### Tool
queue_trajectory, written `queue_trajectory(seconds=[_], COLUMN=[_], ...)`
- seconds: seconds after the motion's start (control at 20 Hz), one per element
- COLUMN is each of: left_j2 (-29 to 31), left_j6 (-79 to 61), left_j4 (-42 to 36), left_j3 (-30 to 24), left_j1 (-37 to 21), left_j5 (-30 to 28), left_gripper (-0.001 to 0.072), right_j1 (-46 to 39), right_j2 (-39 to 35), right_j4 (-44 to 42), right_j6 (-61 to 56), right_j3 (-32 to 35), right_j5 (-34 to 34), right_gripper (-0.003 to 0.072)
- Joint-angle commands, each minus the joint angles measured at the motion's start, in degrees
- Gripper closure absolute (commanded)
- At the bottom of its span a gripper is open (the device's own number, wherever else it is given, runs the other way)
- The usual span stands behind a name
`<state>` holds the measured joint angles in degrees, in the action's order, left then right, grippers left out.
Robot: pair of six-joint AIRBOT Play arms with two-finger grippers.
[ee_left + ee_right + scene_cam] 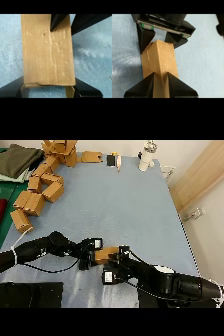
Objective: Fold the box.
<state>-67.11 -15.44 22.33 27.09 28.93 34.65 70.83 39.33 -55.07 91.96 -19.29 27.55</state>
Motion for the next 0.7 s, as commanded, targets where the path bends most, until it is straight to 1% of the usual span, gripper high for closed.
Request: queue_trajectory(seconds=[0.0, 0.25, 0.65], left_j2=[0.0, 0.0, 0.0], left_j6=[0.0, 0.0, 0.0], left_j4=[0.0, 0.0, 0.0], left_j3=[0.0, 0.0, 0.0], left_j1=[0.0, 0.0, 0.0], left_j5=[-0.1, -0.1, -0.1], left_gripper=[0.0246, 0.0246, 0.0246], right_j1=[0.0, 0.0, 0.0], right_j2=[-0.9, -2.6, -2.6], right_j4=[-0.3, -0.3, -0.2], right_j6=[0.0, 0.0, 0.0], right_j3=[0.0, 0.0, -0.1], right_j5=[-0.1, -0.1, -0.1], right_gripper=[0.0464, 0.0464, 0.0465])
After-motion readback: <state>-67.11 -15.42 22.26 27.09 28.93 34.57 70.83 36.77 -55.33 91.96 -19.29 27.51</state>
